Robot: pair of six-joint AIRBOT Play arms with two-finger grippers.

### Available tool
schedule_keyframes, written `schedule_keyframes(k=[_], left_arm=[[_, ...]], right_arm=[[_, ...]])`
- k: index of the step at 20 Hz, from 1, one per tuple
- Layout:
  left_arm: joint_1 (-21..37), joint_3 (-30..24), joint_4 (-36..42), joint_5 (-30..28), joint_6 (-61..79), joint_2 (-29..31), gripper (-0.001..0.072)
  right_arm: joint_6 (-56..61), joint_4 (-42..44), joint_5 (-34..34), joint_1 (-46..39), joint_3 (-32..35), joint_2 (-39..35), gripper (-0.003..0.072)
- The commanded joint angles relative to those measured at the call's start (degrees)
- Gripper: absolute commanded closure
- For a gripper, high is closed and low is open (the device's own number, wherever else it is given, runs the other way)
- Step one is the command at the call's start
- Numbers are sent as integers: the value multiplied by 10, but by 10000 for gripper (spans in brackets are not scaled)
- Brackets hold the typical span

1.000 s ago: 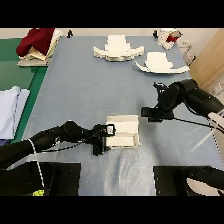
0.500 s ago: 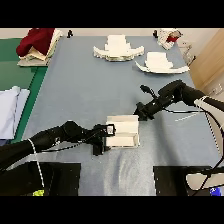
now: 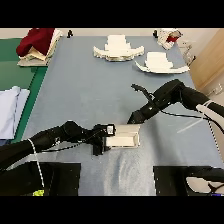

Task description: Fold the box.

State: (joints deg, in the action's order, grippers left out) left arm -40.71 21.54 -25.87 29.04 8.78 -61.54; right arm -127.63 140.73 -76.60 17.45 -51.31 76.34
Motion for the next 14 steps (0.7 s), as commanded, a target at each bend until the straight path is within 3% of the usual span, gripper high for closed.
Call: schedule_keyframes(k=[1, 8, 14], left_arm=[[0, 0, 0, 0, 0, 0, 308], [0, 0, 0, 0, 0, 0, 308], [0, 0, 0, 0, 0, 0, 308]], right_arm=[[-14, -71, 103, 56, 41, -71, 683], [-14, -132, 284, 169, 146, -192, 683], [-14, -179, 366, 226, 205, -250, 683]])
